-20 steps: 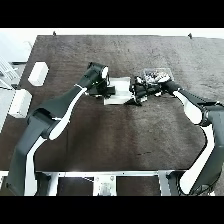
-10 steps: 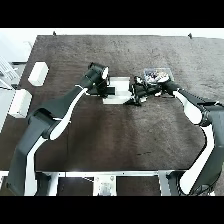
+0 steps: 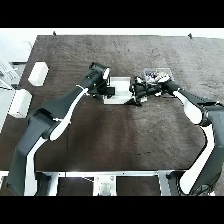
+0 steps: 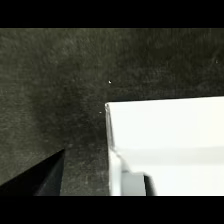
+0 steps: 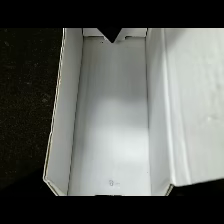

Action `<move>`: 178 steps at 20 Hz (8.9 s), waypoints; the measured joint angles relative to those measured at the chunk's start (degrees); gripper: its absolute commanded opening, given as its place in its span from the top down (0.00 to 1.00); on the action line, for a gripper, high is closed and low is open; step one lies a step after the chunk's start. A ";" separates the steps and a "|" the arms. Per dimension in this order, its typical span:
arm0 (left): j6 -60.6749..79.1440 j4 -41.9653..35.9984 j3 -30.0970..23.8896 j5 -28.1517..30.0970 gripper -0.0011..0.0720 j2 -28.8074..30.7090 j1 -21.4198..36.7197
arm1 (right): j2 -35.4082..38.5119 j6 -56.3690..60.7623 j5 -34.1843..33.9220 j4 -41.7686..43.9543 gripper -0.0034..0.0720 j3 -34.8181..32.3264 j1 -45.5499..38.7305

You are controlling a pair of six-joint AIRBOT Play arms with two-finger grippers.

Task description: Fold the box and place the chain.

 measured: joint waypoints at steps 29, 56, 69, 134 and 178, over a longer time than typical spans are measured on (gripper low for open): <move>122.20 -55.30 -28.06 13.73 0.00 12.35 24.57 | 0.00 0.02 0.02 0.11 0.18 0.00 0.00; 145.70 -63.30 -29.40 16.17 0.00 5.90 21.16 | 0.00 0.02 0.13 0.07 0.18 0.00 0.00; 145.70 -66.05 -29.40 18.71 0.00 3.26 19.23 | 0.00 0.04 0.11 0.11 0.18 0.00 0.02; 146.59 -68.35 -27.04 19.43 0.59 1.05 18.29 | 0.00 0.02 -0.04 0.15 0.18 0.00 0.04; 146.75 -68.54 -27.04 19.71 0.59 1.05 18.29 | 10.84 15.10 0.92 -12.66 0.00 0.15 -5.18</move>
